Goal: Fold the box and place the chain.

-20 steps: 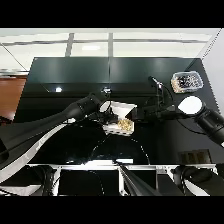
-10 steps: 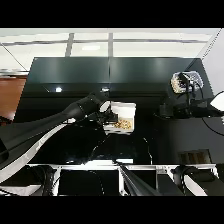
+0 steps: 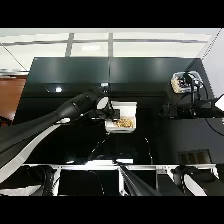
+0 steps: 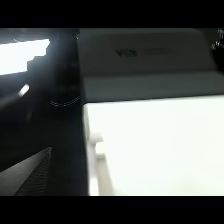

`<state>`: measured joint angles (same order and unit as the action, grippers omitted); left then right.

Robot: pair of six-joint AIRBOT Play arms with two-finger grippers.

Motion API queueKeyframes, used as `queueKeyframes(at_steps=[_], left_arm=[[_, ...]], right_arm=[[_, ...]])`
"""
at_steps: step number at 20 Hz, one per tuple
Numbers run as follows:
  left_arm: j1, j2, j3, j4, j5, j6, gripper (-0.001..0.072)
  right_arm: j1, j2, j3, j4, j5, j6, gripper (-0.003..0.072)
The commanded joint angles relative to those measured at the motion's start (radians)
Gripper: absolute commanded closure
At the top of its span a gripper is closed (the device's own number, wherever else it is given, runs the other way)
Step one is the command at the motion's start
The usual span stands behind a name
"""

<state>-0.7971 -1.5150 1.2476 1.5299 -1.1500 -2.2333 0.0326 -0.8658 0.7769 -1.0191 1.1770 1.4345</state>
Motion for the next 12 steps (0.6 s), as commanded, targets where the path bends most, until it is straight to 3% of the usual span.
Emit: queueKeyframes(at_steps=[1,2,4,5,7,9,10,12], left_arm=[[0.002,0.107,0.003,0.062,-0.079,0.243,0.0009],[0.002,0.156,-0.010,0.095,-0.108,0.309,0.0009],[0.025,0.262,-0.063,0.296,-0.156,0.293,0.0009],[0.063,0.317,-0.099,0.402,-0.168,0.256,0.0008],[0.208,0.399,-0.168,0.432,-0.146,0.248,0.0008],[0.400,0.426,-0.230,0.264,-0.078,0.315,0.0009],[0.491,0.426,-0.263,0.111,-0.023,0.442,0.0009],[0.644,0.420,-0.343,-0.317,0.068,0.943,0.0010]], right_arm=[[-0.001,0.001,0.001,0.005,-0.008,0.006,0.0431],[-0.001,0.001,0.001,0.005,-0.006,0.006,0.0431],[-0.001,0.001,0.001,0.005,-0.007,0.006,0.0431],[-0.001,0.001,0.001,0.005,-0.007,0.009,0.0430],[-0.001,0.001,0.001,0.005,-0.007,0.017,0.0430],[-0.001,0.001,0.001,0.005,-0.007,0.029,0.0430],[-0.001,0.001,0.001,0.005,-0.007,0.032,0.0430],[-0.001,0.001,0.001,0.005,-0.008,0.054,0.0430]])
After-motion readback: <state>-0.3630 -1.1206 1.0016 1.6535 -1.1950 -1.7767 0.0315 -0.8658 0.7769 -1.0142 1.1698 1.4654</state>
